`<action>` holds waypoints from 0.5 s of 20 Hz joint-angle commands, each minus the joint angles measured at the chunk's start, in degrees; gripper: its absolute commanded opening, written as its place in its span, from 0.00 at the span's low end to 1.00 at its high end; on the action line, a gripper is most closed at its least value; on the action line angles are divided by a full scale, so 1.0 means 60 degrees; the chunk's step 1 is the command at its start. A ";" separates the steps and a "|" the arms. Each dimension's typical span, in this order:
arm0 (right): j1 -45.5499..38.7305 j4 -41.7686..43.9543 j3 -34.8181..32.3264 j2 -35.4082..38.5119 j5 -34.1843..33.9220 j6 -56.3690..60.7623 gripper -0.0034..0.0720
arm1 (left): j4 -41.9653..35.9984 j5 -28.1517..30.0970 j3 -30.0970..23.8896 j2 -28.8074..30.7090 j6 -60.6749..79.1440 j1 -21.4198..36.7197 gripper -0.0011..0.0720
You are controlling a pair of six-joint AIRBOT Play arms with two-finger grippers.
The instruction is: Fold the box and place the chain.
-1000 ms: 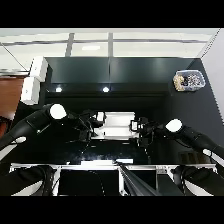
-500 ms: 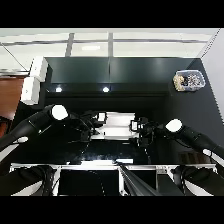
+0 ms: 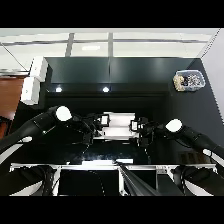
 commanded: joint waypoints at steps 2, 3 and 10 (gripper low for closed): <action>0.0000 0.0004 0.0004 -0.0004 0.0000 0.0000 0.62 | -0.0474 0.0506 0.0000 -0.0189 0.0000 -0.0033 0.33; 0.0000 0.0000 0.0004 -0.0004 0.0000 0.0000 0.62 | -0.0787 0.0670 0.0000 -0.0193 0.0004 -0.0033 0.32; 0.0000 0.0004 0.0004 -0.0004 -0.0004 0.0000 0.62 | -0.1388 0.0980 0.0000 -0.0291 0.0004 -0.0412 0.20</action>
